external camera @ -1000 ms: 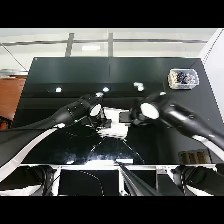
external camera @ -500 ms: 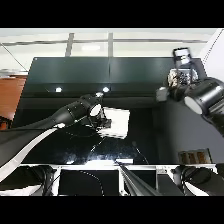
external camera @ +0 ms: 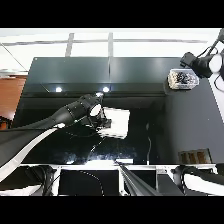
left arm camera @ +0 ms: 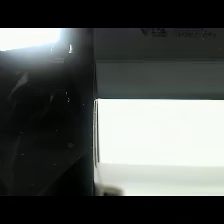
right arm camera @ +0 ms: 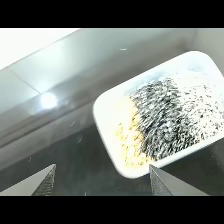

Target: Fold the box and place the chain.

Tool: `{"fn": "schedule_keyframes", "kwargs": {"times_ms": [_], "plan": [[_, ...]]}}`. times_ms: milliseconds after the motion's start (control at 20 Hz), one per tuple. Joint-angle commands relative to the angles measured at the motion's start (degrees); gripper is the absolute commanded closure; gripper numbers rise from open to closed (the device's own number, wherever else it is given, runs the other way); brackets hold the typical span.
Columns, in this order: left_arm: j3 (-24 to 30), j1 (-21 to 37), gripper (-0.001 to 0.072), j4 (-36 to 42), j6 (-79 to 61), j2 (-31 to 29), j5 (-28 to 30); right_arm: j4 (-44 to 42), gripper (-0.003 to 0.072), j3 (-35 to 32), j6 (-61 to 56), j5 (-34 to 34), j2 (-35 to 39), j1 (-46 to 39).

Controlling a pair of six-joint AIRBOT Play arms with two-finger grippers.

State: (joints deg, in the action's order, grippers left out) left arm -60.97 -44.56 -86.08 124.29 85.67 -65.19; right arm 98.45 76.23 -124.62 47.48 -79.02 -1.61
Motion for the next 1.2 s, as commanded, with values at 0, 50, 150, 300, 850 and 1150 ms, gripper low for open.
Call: {"fn": "schedule_keyframes", "kwargs": {"times_ms": [0, 50, 150, 300, 850, 1150], "plan": [[0.0, 0.0, 0.0677, 0.0, 0.0, 0.0, -0.1, -12.1, -0.0022, 16.2, 0.5, 14.8, -15.2, -5.2], [0.0, 0.0, 0.0678, 0.0, 0.0, 0.0, -0.1, -14.8, -0.002, 19.5, -1.0, 17.1, -18.5, -5.6], [0.0, 0.0, 0.0677, 0.0, 0.0, 0.0, -0.1, -17.8, -0.0019, 22.3, -5.6, 17.3, -22.1, -5.6], [0.0, 0.0, 0.0677, 0.0, 0.0, 0.0, -0.1, -19.0, 0.0039, 22.6, -10.9, 13.4, -24.3, -5.7], [0.0, 0.0, 0.0678, 0.0, 0.0, 0.0, -1.0, -16.9, 0.0106, 22.6, -12.8, 16.4, -25.8, -7.7], [0.0, 0.0, 0.0678, 0.0, 0.0, 0.0, -1.1, -16.9, 0.0105, 22.6, -12.7, 16.4, -27.6, -7.6]]}}
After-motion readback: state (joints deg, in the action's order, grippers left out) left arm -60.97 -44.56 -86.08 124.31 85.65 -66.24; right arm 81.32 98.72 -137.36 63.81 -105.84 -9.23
